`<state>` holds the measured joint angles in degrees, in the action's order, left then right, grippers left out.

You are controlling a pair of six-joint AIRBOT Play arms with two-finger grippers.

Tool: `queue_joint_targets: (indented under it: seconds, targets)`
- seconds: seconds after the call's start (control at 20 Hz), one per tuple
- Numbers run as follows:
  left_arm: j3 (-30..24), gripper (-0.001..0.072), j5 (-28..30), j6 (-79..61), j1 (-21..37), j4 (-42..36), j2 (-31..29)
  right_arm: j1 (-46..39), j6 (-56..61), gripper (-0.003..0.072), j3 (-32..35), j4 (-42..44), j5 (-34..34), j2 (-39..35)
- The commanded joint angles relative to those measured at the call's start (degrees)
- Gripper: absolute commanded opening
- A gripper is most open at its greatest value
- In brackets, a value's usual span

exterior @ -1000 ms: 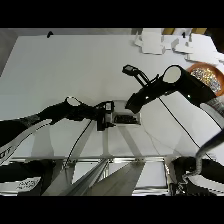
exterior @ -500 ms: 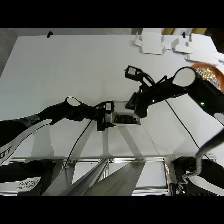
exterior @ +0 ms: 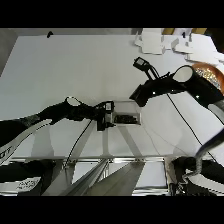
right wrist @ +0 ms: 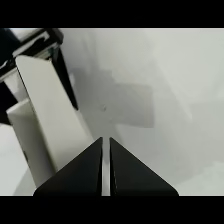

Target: Fold the box and place the chain.

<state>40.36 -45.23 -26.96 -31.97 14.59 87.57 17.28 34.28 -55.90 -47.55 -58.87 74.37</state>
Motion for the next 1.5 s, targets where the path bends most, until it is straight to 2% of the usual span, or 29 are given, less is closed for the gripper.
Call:
queue_joint_targets:
  seconds: [0.0,0.15,0.35,0.4,0.45,0.5,0.9,0.95,1.0,1.05,1.25,1.35,1.45]
  targets:
    - [0.0,0.0319,0.0,0.0,0.0,0.0,0.0,2.1,-3.2,0.0068,0.7,0.0,-2.9,2.3]
    - [0.0,0.0319,0.0,0.0,0.0,0.0,0.0,5.0,-4.8,0.0068,1.3,0.0,-3.1,1.6]
    - [0.0,0.0319,0.0,0.0,0.0,0.0,0.0,8.2,-9.6,0.0071,5.3,0.0,-1.2,-3.1]
    - [0.0,0.0319,0.0,0.0,0.0,0.0,0.0,8.6,-10.8,0.0118,7.2,0.0,0.0,-4.5]
    - [0.0,0.0319,0.0,0.0,0.0,0.0,0.0,8.9,-11.5,0.0212,9.0,0.0,1.2,-5.6]
    - [0.0,0.0319,0.0,0.0,0.0,0.0,0.0,9.2,-11.9,0.0247,10.6,-0.1,2.3,-6.5]
    - [0.0,0.0319,0.0,0.0,0.0,0.0,0.0,12.7,-12.3,0.0248,12.1,-1.9,4.4,-7.8]
    - [0.0,0.0319,0.0,0.0,0.0,0.0,0.0,13.2,-12.4,0.0261,12.1,-3.5,4.6,-8.0]
    - [0.0,0.0319,0.0,0.0,0.0,0.0,0.0,13.5,-12.6,0.0306,12.1,-5.4,5.2,-8.2]
    - [0.0,0.0319,0.0,0.0,0.0,0.0,0.0,13.6,-12.7,0.0311,12.1,-6.9,5.7,-8.4]
    - [0.0,0.0319,0.0,0.0,0.0,0.0,0.0,13.6,-11.9,0.0291,12.1,-9.0,9.1,-8.5]
    - [0.0,0.0319,0.0,0.0,0.0,0.0,0.0,13.6,-11.8,0.0206,12.1,-9.0,9.6,-8.5]
    - [0.0,0.0319,0.0,0.0,0.0,0.0,0.0,13.6,-11.6,0.0182,12.1,-9.0,9.7,-8.5]
